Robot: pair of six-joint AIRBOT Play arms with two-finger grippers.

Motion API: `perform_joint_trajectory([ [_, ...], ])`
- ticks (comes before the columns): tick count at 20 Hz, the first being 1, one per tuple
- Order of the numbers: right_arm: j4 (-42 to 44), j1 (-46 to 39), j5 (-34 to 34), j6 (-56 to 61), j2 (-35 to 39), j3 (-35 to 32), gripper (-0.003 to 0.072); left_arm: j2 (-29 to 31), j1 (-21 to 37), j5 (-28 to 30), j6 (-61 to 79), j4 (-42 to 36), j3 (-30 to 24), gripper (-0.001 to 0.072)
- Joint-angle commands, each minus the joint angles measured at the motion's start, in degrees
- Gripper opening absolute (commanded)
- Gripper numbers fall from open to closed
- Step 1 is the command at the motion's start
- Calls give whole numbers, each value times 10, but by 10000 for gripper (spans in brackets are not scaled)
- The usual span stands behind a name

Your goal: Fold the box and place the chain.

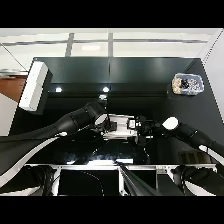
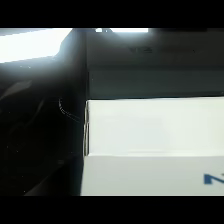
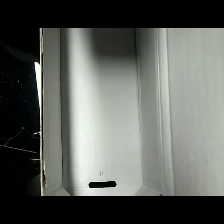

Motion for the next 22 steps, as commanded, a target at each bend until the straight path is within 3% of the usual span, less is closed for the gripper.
perform_joint_trajectory([
  [1,0,1,0,0,0,0,473,-2,-2,10,-13,8,0,176],
  [8,0,1,0,0,0,0,473,-7,-2,9,-13,7,0,153],
  [11,0,1,0,0,0,0,473,-7,-2,8,-13,6,0,29],
  [15,0,1,0,1,0,0,473,-7,-2,8,-13,1,0,33],
  [19,0,1,0,1,0,0,474,-7,-1,0,-13,-7,4,263],
  [21,0,1,0,0,0,0,473,-7,1,-3,-13,-4,8,501],
  [22,0,1,0,0,0,0,473,-7,1,-5,-13,-2,9,547],
])
